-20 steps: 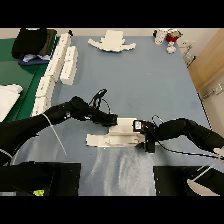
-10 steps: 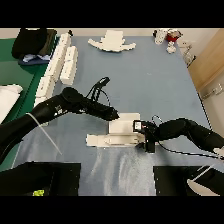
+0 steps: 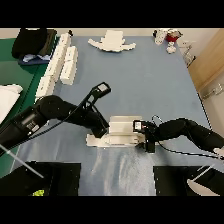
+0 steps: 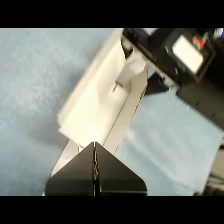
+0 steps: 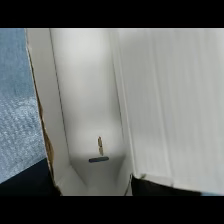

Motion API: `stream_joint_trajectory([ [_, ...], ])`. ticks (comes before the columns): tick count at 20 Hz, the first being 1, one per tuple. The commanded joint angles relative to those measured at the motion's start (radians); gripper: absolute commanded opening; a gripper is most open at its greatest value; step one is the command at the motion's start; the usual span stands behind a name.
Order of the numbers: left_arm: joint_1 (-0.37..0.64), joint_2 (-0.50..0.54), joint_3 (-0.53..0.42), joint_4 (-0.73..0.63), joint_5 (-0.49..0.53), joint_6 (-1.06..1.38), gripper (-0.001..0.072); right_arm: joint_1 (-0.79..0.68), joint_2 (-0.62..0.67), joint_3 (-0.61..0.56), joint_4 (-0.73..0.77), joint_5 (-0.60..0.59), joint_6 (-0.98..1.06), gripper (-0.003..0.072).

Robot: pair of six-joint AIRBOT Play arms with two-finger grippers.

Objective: Fold the box.

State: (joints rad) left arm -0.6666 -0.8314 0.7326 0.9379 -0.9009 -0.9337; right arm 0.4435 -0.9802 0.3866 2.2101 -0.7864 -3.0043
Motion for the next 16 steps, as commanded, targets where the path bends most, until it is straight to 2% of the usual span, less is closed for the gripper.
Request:
stream_joint_trajectory([
  [1, -0.076, 0.096, -0.058, 0.189, -0.007, 0.006, 0.0012, 0.001, 0.001, 0.000, 0.000, 0.000, 0.001, 0.0497],
  [4, -0.035, 0.130, -0.122, 0.169, -0.008, 0.187, 0.0016, 0.001, 0.001, 0.001, 0.000, 0.000, 0.001, 0.0497],
  [5, -0.010, 0.130, -0.146, 0.147, -0.008, 0.251, 0.0050, 0.001, 0.001, 0.001, 0.000, 0.000, 0.001, 0.0497],
  [6, 0.019, 0.126, -0.171, 0.114, -0.005, 0.328, 0.0411, 0.001, 0.001, 0.000, 0.000, 0.000, 0.001, 0.0497],
  [7, 0.044, 0.118, -0.193, 0.076, 0.012, 0.394, 0.0642, 0.001, 0.001, 0.000, 0.000, 0.000, 0.001, 0.0497],
  [10, 0.094, 0.077, -0.247, -0.051, 0.048, 0.611, 0.0649, 0.001, 0.001, 0.000, 0.000, 0.000, 0.001, 0.0496],
  [16, 0.093, -0.095, -0.280, -0.268, 0.116, 0.870, 0.0647, 0.001, 0.001, 0.000, 0.000, 0.000, 0.001, 0.0497],
])
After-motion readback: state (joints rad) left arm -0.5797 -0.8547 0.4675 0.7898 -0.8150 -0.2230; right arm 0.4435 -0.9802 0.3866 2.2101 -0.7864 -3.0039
